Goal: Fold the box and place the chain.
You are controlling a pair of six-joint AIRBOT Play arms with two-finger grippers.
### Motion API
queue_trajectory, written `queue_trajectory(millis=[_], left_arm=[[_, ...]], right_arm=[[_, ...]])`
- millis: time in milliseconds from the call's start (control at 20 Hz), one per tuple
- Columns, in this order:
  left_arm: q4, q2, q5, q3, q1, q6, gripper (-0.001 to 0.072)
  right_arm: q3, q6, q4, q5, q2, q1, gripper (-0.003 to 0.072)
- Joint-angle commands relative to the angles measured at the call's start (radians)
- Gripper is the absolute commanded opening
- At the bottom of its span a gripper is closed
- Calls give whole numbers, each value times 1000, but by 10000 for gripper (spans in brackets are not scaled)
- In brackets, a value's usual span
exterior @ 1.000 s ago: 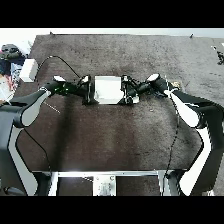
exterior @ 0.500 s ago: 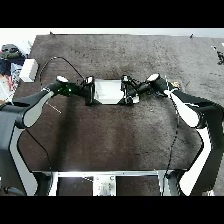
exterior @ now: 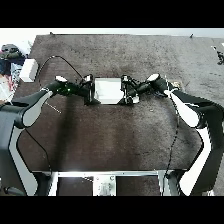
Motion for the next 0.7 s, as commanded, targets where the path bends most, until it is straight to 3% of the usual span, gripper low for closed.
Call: queue_trajectory(millis=[0, 650], left_arm=[[10, -1, 5, 0, 3, 0, 704], [31, -2, 23, -5, 3, -6, 701]], right_arm=[[0, 0, 0, 0, -1, 0, 606], [0, -1, 0, 0, -1, 0, 606]])
